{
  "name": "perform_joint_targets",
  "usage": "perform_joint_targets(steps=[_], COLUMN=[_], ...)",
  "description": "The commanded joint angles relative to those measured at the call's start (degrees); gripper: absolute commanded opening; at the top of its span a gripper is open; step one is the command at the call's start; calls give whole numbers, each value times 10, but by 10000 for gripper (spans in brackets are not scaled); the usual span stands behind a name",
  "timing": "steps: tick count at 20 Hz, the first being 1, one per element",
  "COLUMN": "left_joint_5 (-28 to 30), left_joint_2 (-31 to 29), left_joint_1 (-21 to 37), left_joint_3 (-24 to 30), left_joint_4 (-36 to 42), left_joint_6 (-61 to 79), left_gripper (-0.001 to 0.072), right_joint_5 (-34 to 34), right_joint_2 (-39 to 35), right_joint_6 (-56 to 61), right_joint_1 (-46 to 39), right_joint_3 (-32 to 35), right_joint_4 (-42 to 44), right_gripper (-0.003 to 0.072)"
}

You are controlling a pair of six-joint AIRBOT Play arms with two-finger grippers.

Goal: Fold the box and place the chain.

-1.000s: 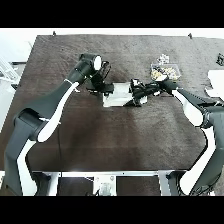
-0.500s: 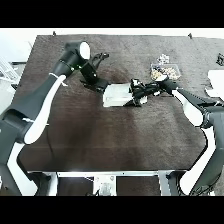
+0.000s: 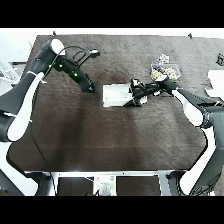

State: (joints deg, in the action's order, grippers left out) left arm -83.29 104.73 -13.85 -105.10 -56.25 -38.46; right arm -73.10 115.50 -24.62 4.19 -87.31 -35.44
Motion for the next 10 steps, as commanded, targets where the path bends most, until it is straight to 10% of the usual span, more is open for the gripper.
perform_joint_targets(steps=[1,5,10], left_joint_5=[127,264,286], left_joint_2=[-2,-2,24], left_joint_1=[23,23,23], left_joint_3=[98,216,250], left_joint_4=[37,163,258], left_joint_6=[197,462,559], left_gripper=[720,720,720], right_joint_5=[0,0,0], right_joint_2=[0,0,0], right_joint_6=[0,0,0], right_joint_1=[0,0,0], right_joint_3=[0,0,0], right_joint_4=[0,0,0], right_gripper=[580,580,580])
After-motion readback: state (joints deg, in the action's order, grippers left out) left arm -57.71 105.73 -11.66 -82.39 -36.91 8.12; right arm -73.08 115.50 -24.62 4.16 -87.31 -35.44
